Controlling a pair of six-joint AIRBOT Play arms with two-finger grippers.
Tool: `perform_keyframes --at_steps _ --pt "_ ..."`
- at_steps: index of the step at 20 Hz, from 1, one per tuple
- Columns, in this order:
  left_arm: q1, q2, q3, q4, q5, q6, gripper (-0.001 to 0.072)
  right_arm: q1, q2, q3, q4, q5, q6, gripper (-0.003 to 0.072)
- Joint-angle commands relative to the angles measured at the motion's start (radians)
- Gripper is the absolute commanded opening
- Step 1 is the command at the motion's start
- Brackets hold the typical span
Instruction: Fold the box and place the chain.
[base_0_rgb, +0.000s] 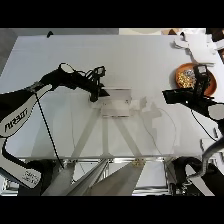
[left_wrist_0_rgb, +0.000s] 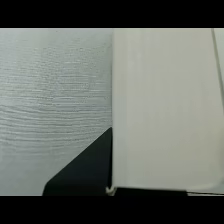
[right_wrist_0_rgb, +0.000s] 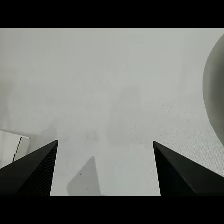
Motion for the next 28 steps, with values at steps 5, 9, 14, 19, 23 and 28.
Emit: perform_keyframes --at_steps 5,9,14,19,23,28 --pt "0.0 -0.001 -0.001 0.036 0.0 -0.023 0.0013 0.0 0.001 0.002 0.017 -0.006 -0.001 0.0644" --pt "0.0 -0.001 -0.001 0.036 0.0 -0.023 0.0013 0.0 0.01 0.048 0.1 0.16 -0.137 0.0645" --pt "0.0 -0.001 -0.001 0.036 0.0 -0.023 0.0013 0.008 0.01 0.098 0.218 0.553 -0.597 0.0647" --pt "0.0 -0.001 -0.001 0.036 0.0 -0.023 0.0013 0.15 0.009 0.098 0.217 0.562 -0.958 0.0685" --pt "0.0 -0.001 -0.001 0.036 0.0 -0.023 0.0013 0.243 -0.014 0.097 0.145 0.519 -1.259 0.0697" --pt "-0.001 -0.001 -0.001 0.036 -0.001 -0.023 0.0013 0.227 -0.19 0.097 0.285 0.538 -1.408 0.0695"
